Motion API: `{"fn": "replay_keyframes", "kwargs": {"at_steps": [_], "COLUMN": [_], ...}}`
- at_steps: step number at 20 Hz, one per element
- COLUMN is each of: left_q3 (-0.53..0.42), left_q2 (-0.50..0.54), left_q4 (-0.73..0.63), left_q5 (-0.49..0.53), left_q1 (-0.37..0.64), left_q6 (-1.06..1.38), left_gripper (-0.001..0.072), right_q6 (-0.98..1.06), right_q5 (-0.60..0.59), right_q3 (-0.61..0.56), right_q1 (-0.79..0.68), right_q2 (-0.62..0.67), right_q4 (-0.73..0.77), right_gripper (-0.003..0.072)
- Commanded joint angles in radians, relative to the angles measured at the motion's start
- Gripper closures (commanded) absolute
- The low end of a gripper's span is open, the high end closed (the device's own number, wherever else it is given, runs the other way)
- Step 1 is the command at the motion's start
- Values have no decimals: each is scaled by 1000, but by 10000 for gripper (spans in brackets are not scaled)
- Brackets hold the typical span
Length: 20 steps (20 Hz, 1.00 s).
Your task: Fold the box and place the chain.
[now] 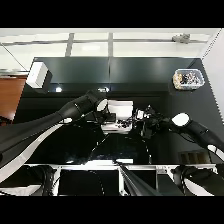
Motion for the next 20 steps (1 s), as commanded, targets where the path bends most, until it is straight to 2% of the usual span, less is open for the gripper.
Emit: {"fn": "replay_keyframes", "kwargs": {"at_steps": [1, 6, 10, 11, 12, 13, 14, 15, 17, 20], "left_q3": [1, 1, 1, 1, 1, 1, 1, 1, 1, 1], "left_q2": [0, 0, 0, 0, 0, 0, 0, 0, 0, 0], "left_q4": [0, 0, 0, 0, 0, 0, 0, 0, 0, 0], "left_q5": [1, 2, 2, 2, 1, 2, 2, 2, 1, 1], "left_q1": [0, 0, 0, 0, 0, 0, 0, 0, 0, 0], "left_q6": [0, 0, 0, 0, 0, 0, 0, 0, 0, 0], "left_gripper": [682, 682, 682, 682, 682, 682, 683, 682, 682, 682], "right_q6": [-130, -43, 67, 93, 122, 134, 143, 161, 305, 587], "right_q5": [8, -5, -1, 6, 6, 8, 17, 23, 38, 135], "right_q3": [22, 60, 60, 60, 60, 60, 60, 60, 64, 100], "right_q1": [-8, -8, -7, -8, -8, -8, -8, -7, -8, -8], "right_q2": [-67, -114, -115, -115, -115, -114, -111, -105, -76, 9], "right_q4": [89, 64, -30, -61, -70, -69, -69, -69, -116, -299], "right_gripper": [27, 27, 40, 152, 224, 329, 617, 670, 671, 671]}}
